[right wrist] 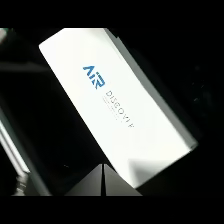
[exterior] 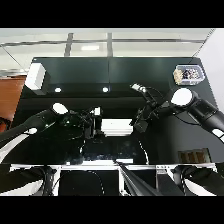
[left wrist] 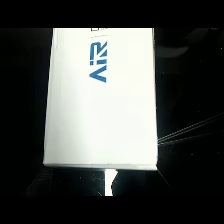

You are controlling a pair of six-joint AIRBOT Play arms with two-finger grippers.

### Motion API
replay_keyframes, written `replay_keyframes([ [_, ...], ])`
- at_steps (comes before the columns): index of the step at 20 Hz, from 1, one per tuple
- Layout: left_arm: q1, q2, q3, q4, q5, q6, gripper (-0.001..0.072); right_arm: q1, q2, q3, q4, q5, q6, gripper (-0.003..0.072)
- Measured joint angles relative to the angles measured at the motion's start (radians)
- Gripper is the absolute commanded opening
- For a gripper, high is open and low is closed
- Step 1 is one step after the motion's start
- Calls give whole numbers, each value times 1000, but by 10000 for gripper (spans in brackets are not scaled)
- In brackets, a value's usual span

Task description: Fold the box and place the chain.

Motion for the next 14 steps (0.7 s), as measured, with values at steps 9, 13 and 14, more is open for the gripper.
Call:
replay_keyframes([
  [9,0,0,0,0,0,0,394,18,-97,-122,414,-154,145,10],
  [13,0,0,0,-1,1,0,394,24,-136,-128,411,-175,180,10],
  [14,0,0,0,0,1,0,394,25,-142,-129,399,-179,193,10],
])
